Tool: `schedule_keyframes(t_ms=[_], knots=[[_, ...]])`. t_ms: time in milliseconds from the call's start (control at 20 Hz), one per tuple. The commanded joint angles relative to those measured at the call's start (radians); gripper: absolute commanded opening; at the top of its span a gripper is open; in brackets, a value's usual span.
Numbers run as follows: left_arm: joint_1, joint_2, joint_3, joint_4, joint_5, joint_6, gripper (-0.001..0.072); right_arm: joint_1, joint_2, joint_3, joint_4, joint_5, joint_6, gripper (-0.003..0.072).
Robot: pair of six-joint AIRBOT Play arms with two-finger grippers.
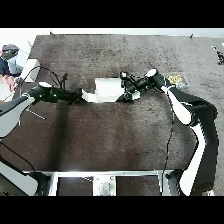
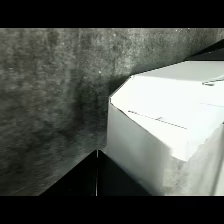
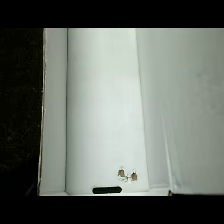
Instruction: Fold the box and place the chain.
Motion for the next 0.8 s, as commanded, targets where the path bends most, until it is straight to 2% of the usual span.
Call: schedule_keyframes(t_ms=[0,50,100,150,450,750], knots=[[-0.011,-0.004,0.000,-0.071,-0.023,0.025,0.0014,0.001,-0.001,0.000,0.000,0.000,0.000,0.0413],[-0.011,-0.002,0.000,-0.118,-0.036,0.051,0.0140,0.001,-0.001,0.000,0.000,0.000,0.000,0.0413],[-0.011,-0.002,0.000,-0.156,-0.042,0.059,0.0409,0.001,-0.001,0.000,0.000,0.000,0.000,0.0413],[-0.011,-0.002,0.000,-0.171,-0.044,0.060,0.0457,0.000,-0.001,0.000,0.000,0.000,0.000,0.0413],[-0.019,-0.002,0.034,-0.177,-0.075,0.045,0.0458,0.000,-0.001,0.000,0.000,0.000,0.000,0.0413],[-0.080,-0.002,0.132,-0.003,-0.065,-0.116,0.0457,0.001,-0.001,0.000,0.000,0.000,0.000,0.0413]])
